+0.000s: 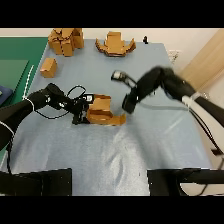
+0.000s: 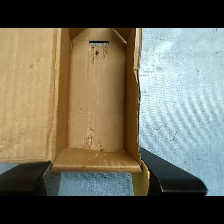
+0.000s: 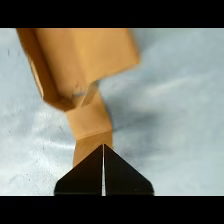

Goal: Fold the box.

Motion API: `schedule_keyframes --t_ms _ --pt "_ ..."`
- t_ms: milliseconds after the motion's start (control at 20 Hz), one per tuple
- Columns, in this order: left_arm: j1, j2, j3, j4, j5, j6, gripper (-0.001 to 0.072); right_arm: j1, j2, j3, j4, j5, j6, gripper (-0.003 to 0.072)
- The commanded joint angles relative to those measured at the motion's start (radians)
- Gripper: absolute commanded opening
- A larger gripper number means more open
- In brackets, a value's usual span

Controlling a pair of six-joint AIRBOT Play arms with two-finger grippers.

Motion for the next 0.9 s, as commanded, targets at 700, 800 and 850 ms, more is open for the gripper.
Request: schedule_keyframes --t_ms 700,800,850 --pt "0.000 0.000 0.000 0.000 0.001 0.000 0.0220 0.153 0.006 -0.283 0.216 0.512 -0.388 0.0061" --pt "0.000 0.000 0.000 0.000 0.001 0.000 0.0220 0.163 0.002 -0.283 0.244 0.523 -0.387 0.0061" --pt "0.000 0.000 0.000 0.000 0.001 0.000 0.0220 0.167 -0.002 -0.283 0.259 0.527 -0.388 0.0061"
